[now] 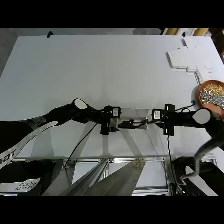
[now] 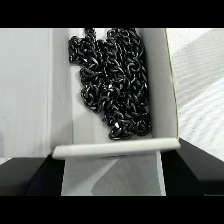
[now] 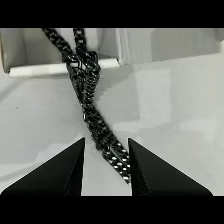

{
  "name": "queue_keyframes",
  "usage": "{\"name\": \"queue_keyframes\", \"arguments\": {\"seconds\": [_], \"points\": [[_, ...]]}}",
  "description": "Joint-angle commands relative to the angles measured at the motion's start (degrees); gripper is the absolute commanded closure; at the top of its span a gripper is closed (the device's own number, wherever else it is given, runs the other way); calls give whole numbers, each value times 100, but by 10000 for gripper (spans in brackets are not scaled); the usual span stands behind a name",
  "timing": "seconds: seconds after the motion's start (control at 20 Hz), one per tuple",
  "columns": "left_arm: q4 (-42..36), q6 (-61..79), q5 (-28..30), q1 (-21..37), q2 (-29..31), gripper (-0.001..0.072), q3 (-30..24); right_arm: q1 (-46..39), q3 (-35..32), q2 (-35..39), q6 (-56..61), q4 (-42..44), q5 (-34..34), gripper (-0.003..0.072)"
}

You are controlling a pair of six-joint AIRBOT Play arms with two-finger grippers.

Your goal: Fold the box and place the chain.

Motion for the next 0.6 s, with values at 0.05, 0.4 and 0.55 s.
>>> {"name": "queue_keyframes", "arguments": {"seconds": [0.05,0.4,0.55], "points": [[0,2,2,0,0,501,0,-22,-98,-341,-337,111,-472,432],[0,2,2,0,0,501,0,-22,-114,-719,-1099,988,-413,469],[0,2,2,0,0,501,0,-22,-114,-743,-1097,968,-315,516]]}}
